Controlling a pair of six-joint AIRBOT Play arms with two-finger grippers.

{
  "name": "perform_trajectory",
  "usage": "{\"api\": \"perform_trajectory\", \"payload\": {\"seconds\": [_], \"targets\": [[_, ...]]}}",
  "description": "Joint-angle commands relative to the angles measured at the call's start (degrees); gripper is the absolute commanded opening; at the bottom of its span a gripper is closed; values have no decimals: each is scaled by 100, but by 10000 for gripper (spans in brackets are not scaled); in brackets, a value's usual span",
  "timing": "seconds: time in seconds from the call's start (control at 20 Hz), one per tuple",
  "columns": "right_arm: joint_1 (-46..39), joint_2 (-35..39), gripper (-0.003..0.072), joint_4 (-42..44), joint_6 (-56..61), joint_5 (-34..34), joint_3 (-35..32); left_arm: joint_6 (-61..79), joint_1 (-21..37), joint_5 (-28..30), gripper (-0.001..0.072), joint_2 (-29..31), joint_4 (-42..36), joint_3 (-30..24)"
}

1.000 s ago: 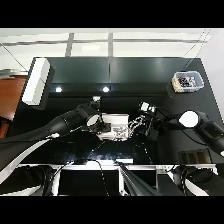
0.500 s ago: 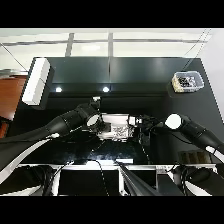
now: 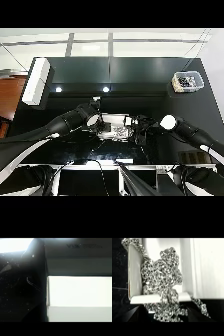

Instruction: Fold the box and place the chain.

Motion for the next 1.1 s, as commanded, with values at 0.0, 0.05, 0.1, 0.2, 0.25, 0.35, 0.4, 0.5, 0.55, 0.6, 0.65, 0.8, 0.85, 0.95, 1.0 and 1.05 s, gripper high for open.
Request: {"api": "perform_trajectory", "payload": {"seconds": [0.0,0.05,0.1,0.2,0.25,0.35,0.4,0.5,0.55,0.6,0.65,0.8,0.85,0.95,1.0,1.05], "targets": [[157,-22,703,11,-22,-299,-2,-4,2,-4,30,0,7,-2],[173,-20,703,11,-17,-350,-2,-4,2,-7,30,0,24,-2],[173,-22,702,9,-17,-354,-2,-4,2,-7,29,0,24,-2],[173,-22,703,-118,-13,-313,-2,-4,2,-4,30,0,28,-2],[170,-22,703,-149,-11,-273,-2,-4,2,-4,29,0,28,-2],[173,-22,702,-203,94,-258,-2,-4,2,-4,30,0,31,-2],[173,-22,702,-203,96,-256,-2,-4,0,-4,30,0,28,-2],[173,-22,593,-203,181,-238,-2,-4,0,-7,30,0,28,-2],[173,-22,376,-203,201,-184,-2,-4,0,-7,30,0,28,-2],[173,-22,261,-203,201,-98,-2,-4,0,-7,30,0,28,-2],[173,-22,236,-201,205,-17,-2,-4,0,-7,30,0,28,-2],[166,-17,235,-262,529,31,4,-4,0,-7,30,0,28,-2],[166,-2,187,-398,852,-2,9,-4,0,-13,30,0,28,-2],[144,92,19,-817,1572,140,31,-4,0,-24,30,0,28,-2],[140,155,19,-909,1672,289,31,-4,0,-24,30,0,28,-2],[138,227,19,-977,1707,422,31,-4,0,-22,30,0,28,-2]]}}
